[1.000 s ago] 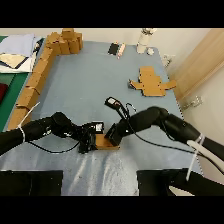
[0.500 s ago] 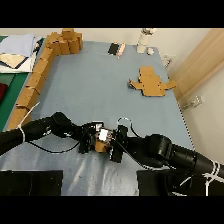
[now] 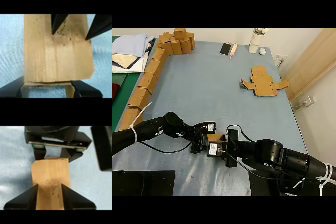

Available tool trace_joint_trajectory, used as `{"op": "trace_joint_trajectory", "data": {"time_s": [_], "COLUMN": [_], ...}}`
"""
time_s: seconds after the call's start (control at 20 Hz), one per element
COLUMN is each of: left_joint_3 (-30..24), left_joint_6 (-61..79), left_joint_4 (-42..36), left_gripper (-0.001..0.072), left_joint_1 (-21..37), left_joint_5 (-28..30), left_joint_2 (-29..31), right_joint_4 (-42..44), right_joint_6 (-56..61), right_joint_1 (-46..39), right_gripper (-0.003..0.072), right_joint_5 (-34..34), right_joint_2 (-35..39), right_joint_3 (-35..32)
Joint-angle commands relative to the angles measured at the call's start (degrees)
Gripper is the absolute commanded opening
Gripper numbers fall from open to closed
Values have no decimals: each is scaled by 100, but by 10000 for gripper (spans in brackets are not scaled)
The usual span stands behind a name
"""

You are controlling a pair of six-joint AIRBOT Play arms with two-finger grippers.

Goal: Fold the box.

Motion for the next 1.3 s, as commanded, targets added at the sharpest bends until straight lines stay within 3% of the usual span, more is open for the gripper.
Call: {"op": "trace_joint_trajectory", "data": {"time_s": [0.0, 0.25, 0.5, 0.75, 0.8, 0.85, 0.9, 1.2, 1.25], "left_joint_3": [4, 4, 4, 4, 4, 4, 4, 4, 4], "left_joint_6": [0, 0, 0, 0, 0, 0, 0, 0, 0], "left_joint_4": [0, 0, 0, 0, 0, 0, 0, 0, 0], "left_gripper": [439, 439, 439, 439, 439, 439, 439, 439, 439], "left_joint_1": [2, 2, 2, 2, 2, 2, 2, 2, 2], "left_joint_5": [2, 2, 2, 2, 2, 2, 2, 2, 2], "left_joint_2": [-4, -4, -4, -4, -4, -4, -4, -4, -4], "right_joint_4": [-428, -1095, -1108, -1578, -1727, -1816, -1829, -1845, -1880], "right_joint_6": [-369, -382, -382, -76, 35, 129, 166, 214, 216], "right_joint_1": [127, 282, 280, 278, 278, 275, 275, 319, 356], "right_gripper": [456, 456, 399, 397, 367, 281, 261, 256, 200], "right_joint_5": [-26, 201, 267, 258, 238, 192, 162, 90, 55], "right_joint_2": [4, 7, 7, 4, 4, 4, 4, 262, 348], "right_joint_3": [-136, -203, -188, -179, -179, -179, -179, -151, -149]}}
